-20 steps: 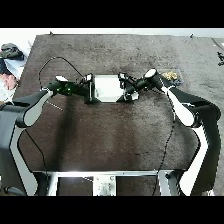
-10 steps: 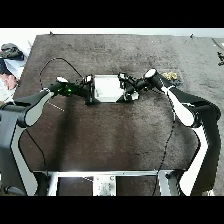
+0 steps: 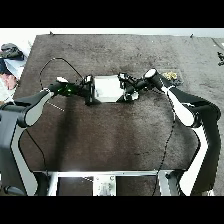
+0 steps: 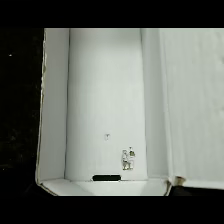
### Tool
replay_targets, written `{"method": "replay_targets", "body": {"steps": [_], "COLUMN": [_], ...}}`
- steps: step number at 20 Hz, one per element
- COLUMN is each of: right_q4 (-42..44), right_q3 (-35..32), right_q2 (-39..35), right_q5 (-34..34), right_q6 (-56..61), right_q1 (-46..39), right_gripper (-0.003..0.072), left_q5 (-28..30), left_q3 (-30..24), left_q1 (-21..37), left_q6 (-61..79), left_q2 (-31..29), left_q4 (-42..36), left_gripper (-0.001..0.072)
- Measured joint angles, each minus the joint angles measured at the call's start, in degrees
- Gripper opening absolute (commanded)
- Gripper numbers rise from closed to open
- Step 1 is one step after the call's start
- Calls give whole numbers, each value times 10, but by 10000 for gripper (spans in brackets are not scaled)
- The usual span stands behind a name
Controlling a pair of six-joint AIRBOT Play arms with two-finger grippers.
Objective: Fold the box and place the chain.
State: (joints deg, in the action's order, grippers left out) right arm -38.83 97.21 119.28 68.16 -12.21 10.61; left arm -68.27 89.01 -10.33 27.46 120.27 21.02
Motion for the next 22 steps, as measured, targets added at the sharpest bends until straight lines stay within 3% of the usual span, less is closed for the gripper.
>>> {"method": "replay_targets", "body": {"steps": [22], "right_q4": [0], "right_q3": [0], "right_q2": [0], "right_q5": [0], "right_q6": [0], "right_q1": [0], "right_gripper": [597], "left_q5": [7], "left_q3": [0], "left_q1": [0], "left_q6": [-5], "left_q2": [0], "left_q4": [0], "left_gripper": [696]}}
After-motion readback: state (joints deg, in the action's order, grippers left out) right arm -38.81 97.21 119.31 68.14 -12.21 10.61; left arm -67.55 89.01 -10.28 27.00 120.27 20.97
